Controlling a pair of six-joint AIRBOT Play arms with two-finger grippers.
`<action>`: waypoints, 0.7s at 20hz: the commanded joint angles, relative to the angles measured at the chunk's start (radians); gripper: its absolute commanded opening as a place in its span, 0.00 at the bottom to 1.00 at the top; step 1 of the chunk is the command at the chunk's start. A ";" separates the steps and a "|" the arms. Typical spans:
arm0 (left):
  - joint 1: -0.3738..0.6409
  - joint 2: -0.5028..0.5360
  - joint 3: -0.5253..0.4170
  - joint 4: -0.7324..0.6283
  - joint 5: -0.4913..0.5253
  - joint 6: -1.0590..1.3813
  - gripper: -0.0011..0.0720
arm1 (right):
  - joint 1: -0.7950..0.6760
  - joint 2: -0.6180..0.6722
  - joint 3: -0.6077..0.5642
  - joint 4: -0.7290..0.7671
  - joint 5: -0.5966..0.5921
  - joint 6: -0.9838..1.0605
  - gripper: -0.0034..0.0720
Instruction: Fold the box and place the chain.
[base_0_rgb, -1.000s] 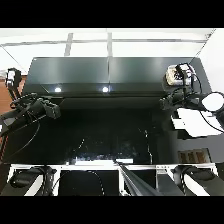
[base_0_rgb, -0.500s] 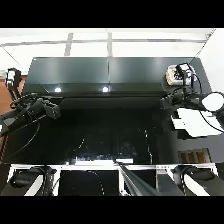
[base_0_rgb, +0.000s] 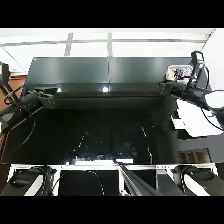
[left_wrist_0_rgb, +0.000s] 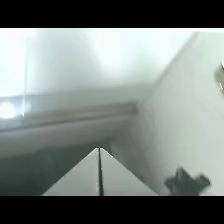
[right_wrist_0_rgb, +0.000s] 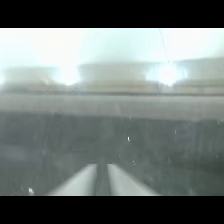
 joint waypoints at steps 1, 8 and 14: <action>-0.001 -0.060 0.000 -0.036 0.103 -0.002 0.79 | 0.000 -0.022 0.000 0.045 -0.058 -0.008 0.99; 0.024 -0.242 0.000 -0.036 -0.045 -0.026 0.99 | -0.571 -0.164 0.148 -0.636 0.175 0.429 0.98; 0.025 -0.301 0.000 -0.038 -0.068 -0.019 0.99 | -1.157 -0.519 0.497 -0.209 0.509 0.106 0.98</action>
